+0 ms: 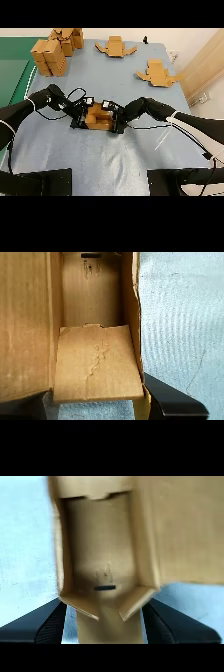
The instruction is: Fold the box.
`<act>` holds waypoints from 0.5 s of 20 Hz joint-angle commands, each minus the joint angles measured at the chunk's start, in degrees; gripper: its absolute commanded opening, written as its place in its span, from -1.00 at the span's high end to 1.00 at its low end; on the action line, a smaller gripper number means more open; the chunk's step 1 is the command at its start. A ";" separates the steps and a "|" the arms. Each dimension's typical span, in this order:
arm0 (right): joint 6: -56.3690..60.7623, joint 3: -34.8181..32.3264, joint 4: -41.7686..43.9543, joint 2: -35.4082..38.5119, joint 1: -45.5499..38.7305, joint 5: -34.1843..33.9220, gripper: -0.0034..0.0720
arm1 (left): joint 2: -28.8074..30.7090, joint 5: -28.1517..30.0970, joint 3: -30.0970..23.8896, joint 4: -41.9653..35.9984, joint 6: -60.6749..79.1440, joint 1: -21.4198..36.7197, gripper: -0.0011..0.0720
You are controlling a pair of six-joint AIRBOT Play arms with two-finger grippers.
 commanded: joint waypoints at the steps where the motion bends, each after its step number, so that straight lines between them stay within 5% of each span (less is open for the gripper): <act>1: -1.73 0.02 1.31 0.02 0.55 1.88 -0.99 | 0.04 0.15 0.04 -0.37 -0.11 0.02 0.90; 10: -4.52 0.02 6.08 -0.22 0.83 4.44 -0.98 | 0.04 0.20 0.07 -0.66 -0.09 0.02 0.90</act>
